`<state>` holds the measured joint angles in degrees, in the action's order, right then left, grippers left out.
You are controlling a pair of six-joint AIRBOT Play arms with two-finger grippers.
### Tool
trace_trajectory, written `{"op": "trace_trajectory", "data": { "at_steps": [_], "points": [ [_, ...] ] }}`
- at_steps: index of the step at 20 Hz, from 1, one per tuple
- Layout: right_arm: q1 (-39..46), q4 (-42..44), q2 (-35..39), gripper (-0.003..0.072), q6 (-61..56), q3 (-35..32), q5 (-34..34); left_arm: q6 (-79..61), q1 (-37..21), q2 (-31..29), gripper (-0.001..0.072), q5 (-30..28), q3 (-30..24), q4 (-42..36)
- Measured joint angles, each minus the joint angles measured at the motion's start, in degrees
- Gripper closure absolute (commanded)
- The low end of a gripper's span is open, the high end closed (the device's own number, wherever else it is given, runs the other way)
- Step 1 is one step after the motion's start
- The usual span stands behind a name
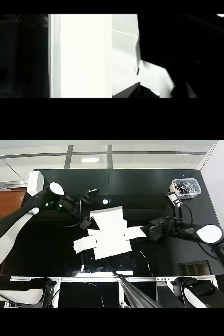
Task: Fold the box and place the chain.
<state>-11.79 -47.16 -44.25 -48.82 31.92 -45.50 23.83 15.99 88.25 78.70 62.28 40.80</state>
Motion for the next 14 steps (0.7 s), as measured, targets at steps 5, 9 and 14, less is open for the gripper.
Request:
{"op": "trace_trajectory", "data": {
  "at_steps": [5, 9, 14],
  "points": [
    [0.57, -5.31, -1.29, 0.0051, 11.82, 1.73, -3.82, -16.06, 4.92, -4.85, 0.0684, -10.84, -6.32, 2.95],
    [-2.23, -6.27, -4.13, -0.0023, 18.69, 1.88, -4.31, -20.09, 7.56, -4.5, 0.0683, -19.52, -7.45, 5.33],
    [-9.55, -6.78, -10.64, -0.002, 29.35, 1.88, -3.26, -20.22, 8.39, -2.6, 0.0684, -21.79, -7.8, 6.03]
  ]
}}
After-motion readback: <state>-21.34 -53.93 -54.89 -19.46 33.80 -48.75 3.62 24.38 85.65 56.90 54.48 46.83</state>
